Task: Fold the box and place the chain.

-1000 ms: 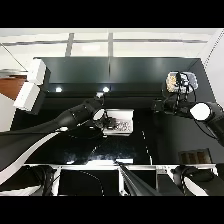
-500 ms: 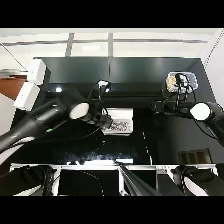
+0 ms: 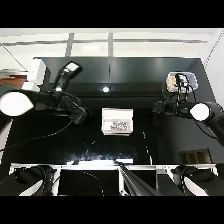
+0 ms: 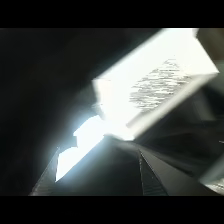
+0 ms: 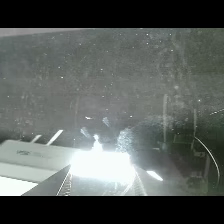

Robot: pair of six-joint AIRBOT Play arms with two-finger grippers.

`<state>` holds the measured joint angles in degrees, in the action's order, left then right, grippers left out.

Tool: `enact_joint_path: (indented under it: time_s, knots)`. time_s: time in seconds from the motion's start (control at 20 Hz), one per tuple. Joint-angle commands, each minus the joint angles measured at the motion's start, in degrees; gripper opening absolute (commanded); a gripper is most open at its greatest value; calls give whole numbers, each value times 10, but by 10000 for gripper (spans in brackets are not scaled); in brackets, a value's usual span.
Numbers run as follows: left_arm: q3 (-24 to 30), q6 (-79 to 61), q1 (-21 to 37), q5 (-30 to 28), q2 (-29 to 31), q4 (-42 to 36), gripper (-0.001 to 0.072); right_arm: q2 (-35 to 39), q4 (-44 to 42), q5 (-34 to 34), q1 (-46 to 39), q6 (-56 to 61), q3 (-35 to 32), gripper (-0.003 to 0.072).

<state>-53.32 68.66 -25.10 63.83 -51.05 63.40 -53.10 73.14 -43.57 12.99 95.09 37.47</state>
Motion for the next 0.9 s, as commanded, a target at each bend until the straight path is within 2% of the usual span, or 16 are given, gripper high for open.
enact_joint_path:
  time_s: [0.0, 0.05, 0.1, 0.2, 0.25, 0.4, 0.45, 0.5, 0.55, 0.7, 0.85]
  knots:
    - [87, -325, 150, 49, 20, -347, 556, 0, 8, -3, 0, 0, 0, 453]
    - [115, -390, 182, 61, 20, -375, 556, 0, 8, -4, 0, 0, 0, 454]
    - [138, -429, 200, 49, 19, -374, 557, 0, 8, -4, 0, 0, 0, 454]
    - [181, -454, 222, -17, 15, -371, 558, 0, 9, -4, 0, 0, 0, 454]
    - [193, -453, 227, -53, 12, -371, 559, 0, 11, -4, 0, 0, 0, 454]
    - [199, -454, 225, -101, 0, -371, 558, 0, 15, -4, 0, 0, 0, 454]
    - [199, -464, 225, -108, -7, -370, 559, 0, 15, -4, 0, 0, 0, 453]
    - [199, -512, 224, -101, -17, -365, 594, 0, 15, -3, 0, 0, 0, 453]
    - [199, -572, 219, -90, -29, -355, 713, 0, 15, -3, 0, 0, 0, 453]
    - [199, -768, 176, -82, -75, -279, 708, 0, 15, -3, 0, 0, 0, 453]
    - [199, -841, 146, -94, -120, -271, 707, 0, 15, -3, 0, 0, 0, 453]
